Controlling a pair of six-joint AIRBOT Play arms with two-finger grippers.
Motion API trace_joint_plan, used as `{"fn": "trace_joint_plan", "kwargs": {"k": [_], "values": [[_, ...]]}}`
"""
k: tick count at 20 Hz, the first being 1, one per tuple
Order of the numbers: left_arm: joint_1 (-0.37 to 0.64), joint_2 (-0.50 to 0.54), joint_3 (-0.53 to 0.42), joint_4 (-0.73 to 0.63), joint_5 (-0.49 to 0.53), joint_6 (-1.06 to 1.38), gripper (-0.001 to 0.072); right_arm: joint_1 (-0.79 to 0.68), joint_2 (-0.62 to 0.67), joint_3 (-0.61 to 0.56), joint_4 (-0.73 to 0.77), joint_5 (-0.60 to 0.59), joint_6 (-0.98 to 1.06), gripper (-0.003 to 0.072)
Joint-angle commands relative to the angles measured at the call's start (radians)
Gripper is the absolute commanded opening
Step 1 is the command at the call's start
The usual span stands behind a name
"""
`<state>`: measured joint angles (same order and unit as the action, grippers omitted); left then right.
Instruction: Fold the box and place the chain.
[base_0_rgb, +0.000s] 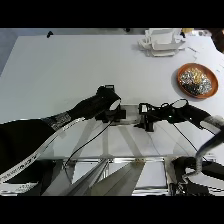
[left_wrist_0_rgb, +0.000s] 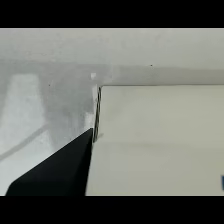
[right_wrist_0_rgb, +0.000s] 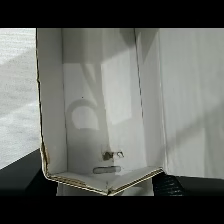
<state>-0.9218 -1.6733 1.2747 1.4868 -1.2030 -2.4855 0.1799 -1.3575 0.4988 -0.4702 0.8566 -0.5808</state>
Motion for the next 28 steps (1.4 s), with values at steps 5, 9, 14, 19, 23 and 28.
{"fn": "trace_joint_plan", "kwargs": {"k": [5,9,14,19,23,28], "values": [[0.001,-0.018,-0.011,-0.009,-0.009,-0.106,0.0271,0.0,0.001,0.0,0.0,0.0,0.0,0.0406],[0.001,-0.013,-0.017,-0.009,-0.014,-0.095,0.0248,0.0,0.001,0.0,0.0,0.0,0.0,0.0406],[0.001,-0.002,-0.017,-0.004,-0.012,-0.072,0.0001,0.0,0.001,0.0,0.0,0.0,0.0,0.0406],[0.001,0.002,-0.017,-0.005,-0.014,0.031,0.0105,0.0,0.001,0.0,0.0,0.0,0.0,0.0406],[0.013,0.011,-0.017,-0.005,-0.015,0.091,0.0183,0.0,0.001,0.0,0.0,0.0,0.0,0.0406],[0.024,0.018,-0.017,-0.005,-0.02,0.193,0.0182,0.0,0.001,0.0,0.0,0.0,0.0,0.0406]]}}
